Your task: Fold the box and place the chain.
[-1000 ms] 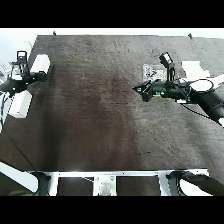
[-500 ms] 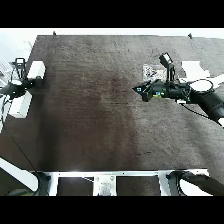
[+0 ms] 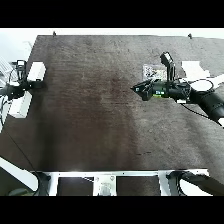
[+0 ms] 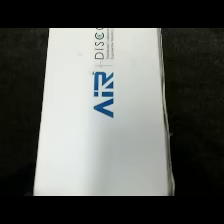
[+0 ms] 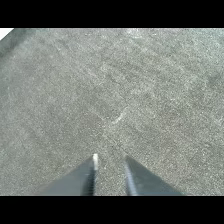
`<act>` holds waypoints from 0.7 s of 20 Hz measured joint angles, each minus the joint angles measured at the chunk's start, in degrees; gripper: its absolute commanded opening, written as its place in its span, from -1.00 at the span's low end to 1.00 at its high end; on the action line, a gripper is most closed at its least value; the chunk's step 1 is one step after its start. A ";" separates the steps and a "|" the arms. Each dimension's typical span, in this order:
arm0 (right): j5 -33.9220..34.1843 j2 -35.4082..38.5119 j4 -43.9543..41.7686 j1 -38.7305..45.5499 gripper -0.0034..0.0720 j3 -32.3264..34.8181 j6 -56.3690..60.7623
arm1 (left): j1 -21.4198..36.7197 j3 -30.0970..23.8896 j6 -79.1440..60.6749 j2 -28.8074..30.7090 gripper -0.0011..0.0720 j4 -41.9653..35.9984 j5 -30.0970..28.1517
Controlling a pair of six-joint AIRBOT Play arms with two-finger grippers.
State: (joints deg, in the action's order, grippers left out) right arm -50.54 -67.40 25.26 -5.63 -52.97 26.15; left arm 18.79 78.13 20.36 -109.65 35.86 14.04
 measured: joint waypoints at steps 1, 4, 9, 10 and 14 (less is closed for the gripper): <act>0.00 0.00 -0.04 0.00 -0.07 -0.02 0.02 | -0.02 -0.09 -0.48 0.00 0.87 -0.13 0.79; 0.00 0.00 -0.15 0.00 0.10 -0.02 0.22 | -0.13 0.00 -1.60 0.13 0.90 -0.57 2.75; 0.00 0.00 -0.17 0.00 0.47 0.00 0.37 | -0.13 0.66 -2.25 0.33 1.00 -1.86 5.18; 0.00 0.00 -0.17 0.00 0.47 -0.02 0.44 | -0.11 0.92 -2.23 0.37 1.00 -2.03 5.92; 0.00 0.00 -0.17 0.04 0.57 0.00 0.48 | 0.26 1.77 -1.75 1.20 1.00 -1.99 7.39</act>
State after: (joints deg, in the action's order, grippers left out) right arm -50.54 -67.40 25.08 -5.58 -52.97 26.63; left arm 19.05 79.90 18.61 -108.44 33.87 21.43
